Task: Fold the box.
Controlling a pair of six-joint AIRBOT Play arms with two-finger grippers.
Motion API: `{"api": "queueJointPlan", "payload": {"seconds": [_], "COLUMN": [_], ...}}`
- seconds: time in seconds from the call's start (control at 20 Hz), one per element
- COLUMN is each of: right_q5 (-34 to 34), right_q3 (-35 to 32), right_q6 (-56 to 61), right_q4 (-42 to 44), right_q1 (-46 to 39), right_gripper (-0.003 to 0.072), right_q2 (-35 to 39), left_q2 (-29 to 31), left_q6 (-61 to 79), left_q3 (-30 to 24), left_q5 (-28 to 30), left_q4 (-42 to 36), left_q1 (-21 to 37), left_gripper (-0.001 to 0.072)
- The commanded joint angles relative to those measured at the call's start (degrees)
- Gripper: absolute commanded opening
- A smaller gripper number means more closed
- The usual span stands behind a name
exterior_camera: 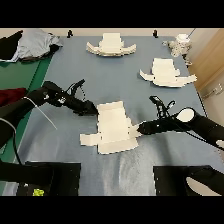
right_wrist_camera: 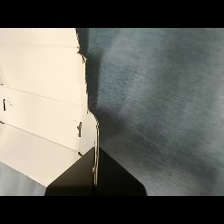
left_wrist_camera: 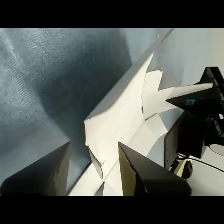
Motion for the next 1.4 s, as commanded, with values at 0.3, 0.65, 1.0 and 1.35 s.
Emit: {"api": "queueJointPlan", "payload": {"seconds": [0.3, 0.65, 1.0, 1.35], "right_q5": [-1.2, -1.6, -2.2, -4.7], "right_q3": [-0.3, -0.3, -0.2, -0.2], "right_q6": [-0.1, -0.1, -0.1, -0.1], "right_q4": [1.1, 1.1, 0.8, -0.4], "right_q1": [0.7, 0.7, 0.7, 0.6], "right_gripper": [-0.0001, -0.0001, 0.0001, 0.0246], "right_q2": [0.2, 0.2, 0.2, 0.2], "left_q2": [-12.2, -12.6, -12.6, -12.4], "left_q6": [3.4, 7.8, 11.2, 18.5], "left_q3": [9.5, 11.5, 13.6, 14.4], "left_q5": [-3.7, -6.1, -8.7, -11.2], "left_q4": [-0.5, -0.5, -0.5, -0.6], "left_q1": [-6.4, -6.9, -6.9, -7.0], "left_gripper": [0.0474, 0.0019, 0.0020, 0.0018]}}
